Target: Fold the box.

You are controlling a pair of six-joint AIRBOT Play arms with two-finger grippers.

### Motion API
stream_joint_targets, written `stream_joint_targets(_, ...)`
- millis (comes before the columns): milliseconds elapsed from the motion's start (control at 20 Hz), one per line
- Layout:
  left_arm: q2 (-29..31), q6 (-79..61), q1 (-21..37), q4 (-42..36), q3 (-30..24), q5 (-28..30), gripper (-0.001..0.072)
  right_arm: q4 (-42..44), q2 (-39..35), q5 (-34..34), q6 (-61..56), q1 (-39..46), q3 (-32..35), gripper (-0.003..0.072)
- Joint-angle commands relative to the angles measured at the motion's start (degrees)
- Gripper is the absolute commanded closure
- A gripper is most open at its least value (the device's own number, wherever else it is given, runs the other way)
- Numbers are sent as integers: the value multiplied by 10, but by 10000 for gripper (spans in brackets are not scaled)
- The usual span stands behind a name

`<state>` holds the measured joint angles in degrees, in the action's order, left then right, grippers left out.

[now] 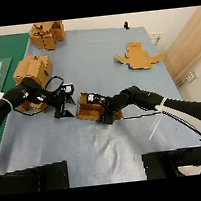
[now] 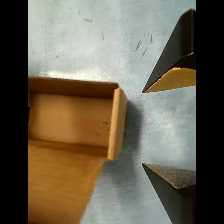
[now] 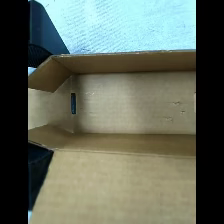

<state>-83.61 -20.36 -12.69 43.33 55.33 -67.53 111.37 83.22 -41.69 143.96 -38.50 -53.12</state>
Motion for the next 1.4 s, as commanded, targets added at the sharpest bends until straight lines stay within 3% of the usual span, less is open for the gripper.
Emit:
stream_joint_targets(0,-20,-28,-28,-1,20,9,18,-6,0,-5,1,-1,0,599)
stream_joint_targets(450,-29,-15,-61,5,21,-12,19,-9,0,-6,1,-1,0,599)
stream_joint_targets(700,-40,16,-81,13,21,24,21,-10,0,-6,1,-1,0,599)
stream_joint_targets(850,-46,35,-84,17,21,29,262,-11,0,-6,1,-1,0,599)
stream_joint_targets(1150,-46,48,-84,17,21,24,263,-11,0,-6,1,-1,0,598)
stream_joint_targets(1200,-46,52,-84,17,21,25,263,-11,-1,-7,1,0,0,553)
stream_joint_targets(1300,-46,53,-84,17,21,25,262,-10,-8,-6,-7,0,0,194)
stream_joint_targets(1350,-46,53,-84,17,21,24,261,-10,-12,-7,-9,0,0,190)
